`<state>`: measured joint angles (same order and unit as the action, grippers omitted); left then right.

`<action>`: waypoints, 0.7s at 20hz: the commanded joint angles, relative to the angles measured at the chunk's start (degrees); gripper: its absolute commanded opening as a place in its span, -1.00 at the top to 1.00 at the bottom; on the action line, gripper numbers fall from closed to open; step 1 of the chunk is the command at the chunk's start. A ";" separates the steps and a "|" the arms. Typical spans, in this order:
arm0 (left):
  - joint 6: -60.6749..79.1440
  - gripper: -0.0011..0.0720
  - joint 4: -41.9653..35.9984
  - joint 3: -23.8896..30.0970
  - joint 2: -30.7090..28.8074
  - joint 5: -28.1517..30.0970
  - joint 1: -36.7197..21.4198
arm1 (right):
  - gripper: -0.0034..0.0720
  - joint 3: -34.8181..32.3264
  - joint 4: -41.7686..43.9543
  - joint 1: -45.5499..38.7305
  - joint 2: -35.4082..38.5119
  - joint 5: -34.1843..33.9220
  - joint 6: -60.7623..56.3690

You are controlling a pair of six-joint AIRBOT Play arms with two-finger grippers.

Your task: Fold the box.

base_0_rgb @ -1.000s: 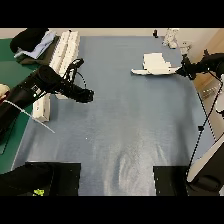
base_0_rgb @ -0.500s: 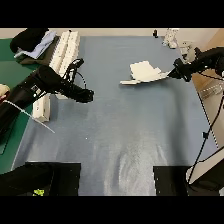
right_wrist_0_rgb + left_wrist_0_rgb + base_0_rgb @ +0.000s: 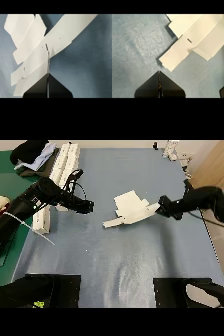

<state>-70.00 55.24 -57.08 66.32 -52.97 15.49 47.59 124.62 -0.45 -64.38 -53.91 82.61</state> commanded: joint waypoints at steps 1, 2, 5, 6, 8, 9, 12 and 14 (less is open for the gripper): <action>0.00 0.94 -0.02 -0.02 0.04 0.48 0.02 | 0.91 -12.79 -0.66 4.20 8.98 5.07 -3.78; 0.00 0.94 -0.09 -0.04 0.04 0.52 0.02 | 0.90 -14.16 -0.79 4.72 9.35 5.18 -4.46; 0.00 0.94 -0.42 -0.04 0.04 0.50 0.02 | 0.09 -15.26 -2.36 4.70 9.33 4.39 -4.59; 0.00 0.94 -0.42 -0.04 0.04 0.55 0.02 | 0.09 -14.75 -4.13 4.24 9.29 3.76 -4.57; 0.00 0.94 -0.46 -0.04 0.04 0.48 0.02 | 0.09 -11.63 -8.76 0.57 8.87 0.00 -4.57; -0.02 0.94 -0.44 -0.04 0.04 0.44 0.02 | 0.09 -8.98 -11.15 -2.60 8.26 -2.43 -4.46; 0.00 0.94 -0.46 -0.04 0.04 0.48 0.02 | 0.09 1.18 -9.55 -14.64 2.56 -10.84 4.85; 0.00 0.94 -0.44 -0.04 0.04 0.50 0.02 | 0.09 7.50 -1.38 -21.68 -4.85 -16.74 15.61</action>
<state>-70.00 54.81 -57.08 66.32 -52.51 15.49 47.37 117.30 -13.13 -62.48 -61.71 86.19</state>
